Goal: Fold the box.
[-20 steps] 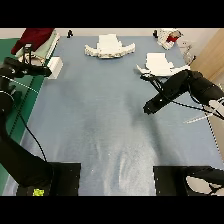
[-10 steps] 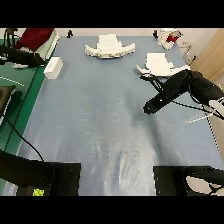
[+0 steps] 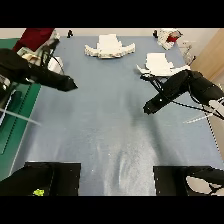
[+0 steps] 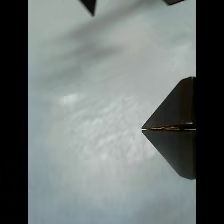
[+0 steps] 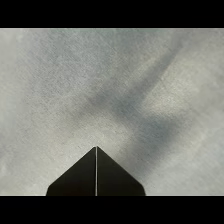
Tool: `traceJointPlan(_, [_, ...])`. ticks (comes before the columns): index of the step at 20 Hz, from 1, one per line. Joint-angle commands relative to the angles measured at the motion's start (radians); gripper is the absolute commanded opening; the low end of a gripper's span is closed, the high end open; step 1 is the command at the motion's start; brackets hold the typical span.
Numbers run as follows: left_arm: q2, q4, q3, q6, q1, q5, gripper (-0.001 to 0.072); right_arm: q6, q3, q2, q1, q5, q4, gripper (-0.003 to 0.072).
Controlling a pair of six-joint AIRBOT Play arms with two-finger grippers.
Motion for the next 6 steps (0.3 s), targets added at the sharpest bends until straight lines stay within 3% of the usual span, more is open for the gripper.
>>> traceJointPlan(1, [0.095,0.033,-0.195,-0.092,-0.163,0.13,0.001,0.0,0.001,0.0,0.0,0.0,0.0,0.0009])
traceJointPlan(6, [0.062,0.02,-0.214,-0.093,-0.241,0.179,0.0013,0.0,0.001,0.0,0.0,0.0,0.0,0.0009])
